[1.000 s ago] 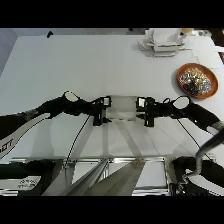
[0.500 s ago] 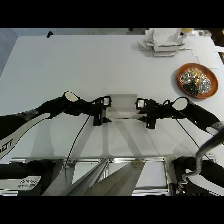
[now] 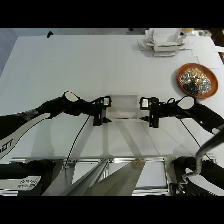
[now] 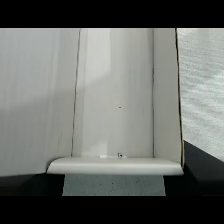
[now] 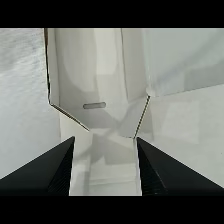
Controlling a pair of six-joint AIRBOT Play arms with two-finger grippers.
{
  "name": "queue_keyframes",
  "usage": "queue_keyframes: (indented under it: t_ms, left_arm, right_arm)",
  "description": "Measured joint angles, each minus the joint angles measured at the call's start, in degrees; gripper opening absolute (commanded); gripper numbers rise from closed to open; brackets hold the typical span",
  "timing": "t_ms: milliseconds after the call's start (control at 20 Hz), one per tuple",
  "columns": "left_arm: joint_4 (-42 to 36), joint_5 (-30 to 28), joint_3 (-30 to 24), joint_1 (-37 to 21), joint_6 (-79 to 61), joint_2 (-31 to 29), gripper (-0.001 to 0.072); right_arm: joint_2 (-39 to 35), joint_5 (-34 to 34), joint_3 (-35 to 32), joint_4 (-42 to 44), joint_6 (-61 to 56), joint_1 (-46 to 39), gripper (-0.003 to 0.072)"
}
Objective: Fold the box and place the chain.
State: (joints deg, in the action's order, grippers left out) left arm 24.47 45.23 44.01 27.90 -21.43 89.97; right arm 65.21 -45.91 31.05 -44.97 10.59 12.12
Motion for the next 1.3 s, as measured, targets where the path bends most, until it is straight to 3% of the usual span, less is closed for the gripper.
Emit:
queue_keyframes:
  t_ms: [150,300,400,650,700,1200,1300]
  left_arm:
    - [-0.02,0.00,0.00,0.00,0.00,0.00,0.0154]
    - [-0.02,0.00,0.00,0.00,0.02,0.00,0.0154]
    - [0.00,0.00,0.00,0.00,0.02,0.00,0.0154]
    - [0.00,0.00,0.00,0.00,0.02,0.00,0.0154]
    - [0.00,0.00,0.00,0.00,0.02,0.00,0.0154]
    - [-0.02,0.00,0.00,0.00,0.07,0.00,0.0154]
    - [-0.02,0.02,0.00,0.00,0.04,0.00,0.0154]
  right_arm:
    - [-0.04,-0.98,0.00,0.33,1.27,-0.11,0.0378]
    - [0.63,-1.20,0.00,1.11,1.70,-0.11,0.0330]
    - [0.96,-1.25,0.00,1.99,1.90,-0.11,0.0241]
    - [1.38,-1.40,0.00,3.34,2.12,-0.11,0.0215]
    - [1.51,-1.40,0.00,3.76,2.12,-0.13,0.0165]
    - [2.43,0.94,0.00,7.48,2.95,1.29,0.0147]
    - [2.56,1.36,0.00,8.22,2.99,1.40,0.0109]
